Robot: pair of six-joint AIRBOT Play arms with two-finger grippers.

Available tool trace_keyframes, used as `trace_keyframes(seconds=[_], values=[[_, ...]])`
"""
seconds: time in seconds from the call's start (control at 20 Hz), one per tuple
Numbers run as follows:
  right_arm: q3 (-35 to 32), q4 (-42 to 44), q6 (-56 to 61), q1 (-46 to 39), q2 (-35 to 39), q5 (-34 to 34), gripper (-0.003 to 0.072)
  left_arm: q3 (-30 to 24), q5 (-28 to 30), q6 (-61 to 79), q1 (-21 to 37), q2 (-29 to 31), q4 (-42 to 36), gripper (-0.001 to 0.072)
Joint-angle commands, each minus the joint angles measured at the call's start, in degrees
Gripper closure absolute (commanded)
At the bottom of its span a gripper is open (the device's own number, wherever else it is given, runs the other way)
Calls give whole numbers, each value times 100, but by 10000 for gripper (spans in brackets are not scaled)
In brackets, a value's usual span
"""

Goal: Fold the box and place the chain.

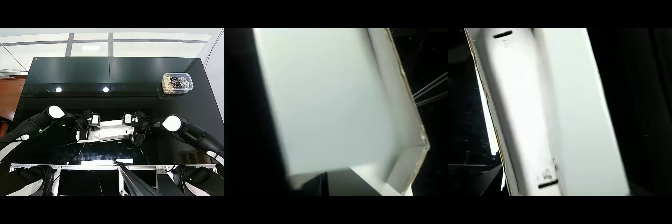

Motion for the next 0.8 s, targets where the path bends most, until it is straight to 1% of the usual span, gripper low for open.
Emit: trace_keyframes(seconds=[0.0, 0.5, 0.6, 0.75], values=[[-4, 260, -234, 0, -190, 404, -34, 4, 13, -4, 0, 2, 4, 682], [-4, 273, -601, 0, -671, 317, -34, 2, 57, -4, 0, -2, 4, 681], [-4, 273, -608, 0, -782, 251, 79, 2, 142, -4, 0, -2, 4, 682], [-4, 348, -658, 0, -866, 203, 78, 2, 149, -4, -2, -2, 4, 682]])
